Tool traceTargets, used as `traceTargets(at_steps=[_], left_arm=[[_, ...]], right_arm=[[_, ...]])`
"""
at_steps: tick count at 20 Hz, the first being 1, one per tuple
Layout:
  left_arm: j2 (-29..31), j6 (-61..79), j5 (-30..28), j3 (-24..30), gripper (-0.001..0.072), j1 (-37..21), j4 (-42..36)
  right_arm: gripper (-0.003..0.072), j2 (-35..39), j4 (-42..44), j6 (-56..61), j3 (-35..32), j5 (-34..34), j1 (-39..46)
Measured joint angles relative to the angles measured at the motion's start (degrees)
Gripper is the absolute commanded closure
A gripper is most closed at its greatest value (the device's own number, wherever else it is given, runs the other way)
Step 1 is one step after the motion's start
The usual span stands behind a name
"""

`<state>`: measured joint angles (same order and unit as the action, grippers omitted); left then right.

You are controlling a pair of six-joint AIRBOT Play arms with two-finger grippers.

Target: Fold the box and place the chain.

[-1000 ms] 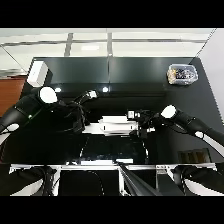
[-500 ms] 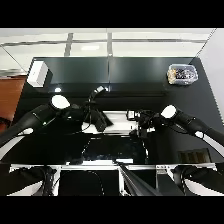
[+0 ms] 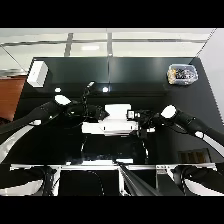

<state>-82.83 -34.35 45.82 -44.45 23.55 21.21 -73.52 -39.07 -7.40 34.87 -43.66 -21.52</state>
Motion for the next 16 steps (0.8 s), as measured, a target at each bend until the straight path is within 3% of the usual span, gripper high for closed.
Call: traceTargets(at_steps=[4, 7, 12, 16], left_arm=[[-2.4, -0.4, 2.8, -0.3, 0.0688, -0.7, 0.6], [-0.9, 0.8, 3.1, -2.1, 0.0688, -2.0, 3.2], [10.0, 1.5, 3.8, -3.5, 0.0684, -5.2, 7.0], [19.8, 7.1, 6.8, 0.9, 0.0665, -6.7, 11.3]], right_arm=[[0.0495, 0.0, -0.1, 0.0, 0.0, -0.2, 0.0], [0.0495, 0.0, 0.0, 0.1, 0.0, 0.0, 0.0], [0.0495, 0.0, 0.0, 0.2, 0.0, 0.3, 0.0], [0.0495, 0.0, 0.0, 0.2, 0.0, 0.3, 0.0]])
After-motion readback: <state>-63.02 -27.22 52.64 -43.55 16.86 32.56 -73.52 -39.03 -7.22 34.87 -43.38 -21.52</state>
